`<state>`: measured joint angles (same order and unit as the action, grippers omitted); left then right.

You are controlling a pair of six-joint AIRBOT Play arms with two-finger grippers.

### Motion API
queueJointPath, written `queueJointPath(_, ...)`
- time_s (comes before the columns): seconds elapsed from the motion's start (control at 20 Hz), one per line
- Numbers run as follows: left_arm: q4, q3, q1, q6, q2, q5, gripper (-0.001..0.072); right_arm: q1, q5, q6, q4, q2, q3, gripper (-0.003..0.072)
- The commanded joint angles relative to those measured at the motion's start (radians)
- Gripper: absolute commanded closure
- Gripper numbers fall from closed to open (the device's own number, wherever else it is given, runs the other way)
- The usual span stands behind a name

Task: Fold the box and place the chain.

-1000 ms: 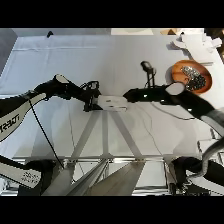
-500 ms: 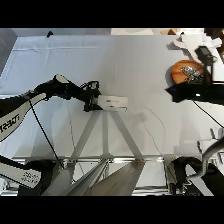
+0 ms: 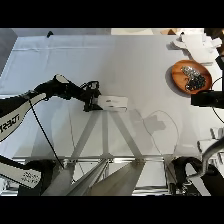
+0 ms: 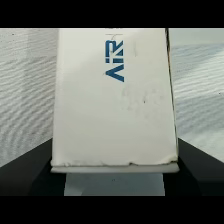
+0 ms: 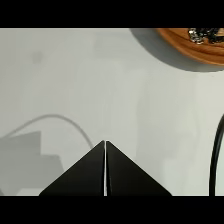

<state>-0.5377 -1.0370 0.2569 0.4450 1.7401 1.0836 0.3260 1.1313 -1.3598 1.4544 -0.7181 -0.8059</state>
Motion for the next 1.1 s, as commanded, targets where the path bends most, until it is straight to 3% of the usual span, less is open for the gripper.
queueJointPath(0.0, 0.006, 0.000, 0.000, 0.001, 0.000, 0.003, 0.0508, 0.005, -0.049, -0.032, 0.034, 0.002, 0.000, 0.0674)
queueJointPath(0.2, 0.005, 0.000, 0.000, -0.029, 0.000, 0.016, 0.0510, 0.005, -0.073, -0.032, 0.029, 0.002, 0.000, 0.0674)
queueJointPath(0.3, 0.004, 0.000, 0.000, -0.067, -0.006, 0.018, 0.0702, 0.005, -0.073, -0.032, 0.025, 0.002, 0.000, 0.0674)
queueJointPath(0.55, -0.092, 0.000, -0.001, -0.302, -0.137, 0.005, 0.0705, 0.005, -0.073, -0.032, 0.023, 0.002, 0.000, 0.0674)
queueJointPath(0.75, -0.394, 0.000, -0.002, -0.687, -0.352, -0.014, 0.0704, 0.005, -0.073, -0.032, 0.022, 0.002, 0.000, 0.0674)
queueJointPath(1.05, -1.035, 0.000, -0.004, -1.205, -0.632, 0.010, 0.0702, 0.005, -0.073, -0.032, 0.022, 0.002, 0.000, 0.0674)
